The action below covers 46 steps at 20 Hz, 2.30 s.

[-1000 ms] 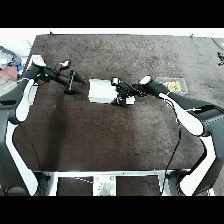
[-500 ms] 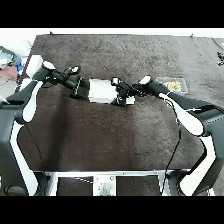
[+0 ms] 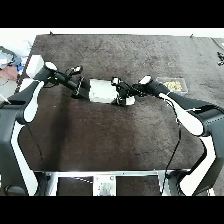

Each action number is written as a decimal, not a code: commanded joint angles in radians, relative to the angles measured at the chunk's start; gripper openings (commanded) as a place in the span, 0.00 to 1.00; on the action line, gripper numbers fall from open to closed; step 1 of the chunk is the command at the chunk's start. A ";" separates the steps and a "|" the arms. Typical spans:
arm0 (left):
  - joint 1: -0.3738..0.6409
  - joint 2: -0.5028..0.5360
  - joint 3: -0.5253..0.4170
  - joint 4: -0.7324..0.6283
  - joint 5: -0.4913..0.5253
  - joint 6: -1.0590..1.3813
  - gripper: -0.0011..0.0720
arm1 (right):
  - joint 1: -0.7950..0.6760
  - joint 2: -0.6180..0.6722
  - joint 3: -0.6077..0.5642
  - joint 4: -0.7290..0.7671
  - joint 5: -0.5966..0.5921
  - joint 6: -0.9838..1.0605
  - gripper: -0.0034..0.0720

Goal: Fold the box and place the chain.

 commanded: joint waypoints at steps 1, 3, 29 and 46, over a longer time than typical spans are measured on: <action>-0.014 -0.003 0.000 -0.002 0.064 -0.006 1.00 | 0.001 0.000 0.000 0.000 0.000 0.000 0.84; -0.019 -0.002 0.000 -0.005 0.081 0.060 1.00 | 0.001 0.000 0.000 0.000 0.000 0.000 0.84; -0.059 -0.025 -0.029 -0.032 0.143 0.134 1.00 | 0.001 0.000 0.000 0.000 0.000 0.000 0.84; -0.059 -0.045 -0.029 -0.053 0.101 0.118 1.00 | 0.001 0.000 0.000 0.000 0.000 0.000 0.84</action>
